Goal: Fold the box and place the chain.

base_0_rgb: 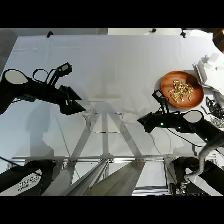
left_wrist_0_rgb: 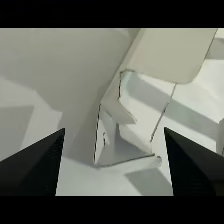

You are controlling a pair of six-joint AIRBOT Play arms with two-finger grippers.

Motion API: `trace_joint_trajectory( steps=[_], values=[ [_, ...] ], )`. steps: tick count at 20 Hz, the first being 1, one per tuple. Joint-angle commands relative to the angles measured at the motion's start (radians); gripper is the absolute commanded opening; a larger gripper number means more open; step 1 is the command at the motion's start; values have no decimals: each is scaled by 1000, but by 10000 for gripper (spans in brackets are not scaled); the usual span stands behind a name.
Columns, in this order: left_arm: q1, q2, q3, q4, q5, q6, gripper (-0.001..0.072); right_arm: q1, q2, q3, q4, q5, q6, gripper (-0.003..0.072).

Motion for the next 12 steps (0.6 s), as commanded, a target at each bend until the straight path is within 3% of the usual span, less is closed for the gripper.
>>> trace_joint_trajectory(
  steps=[1,7,12],
  values=[
    [3,-84,6,-88,6,130,699,0,-1,-1,0,1,0,15],
    [-1,-200,6,-156,27,176,698,0,-1,-1,0,1,0,15],
    [-47,-207,6,-183,85,300,697,0,-1,-1,0,1,0,15]
  ],
)
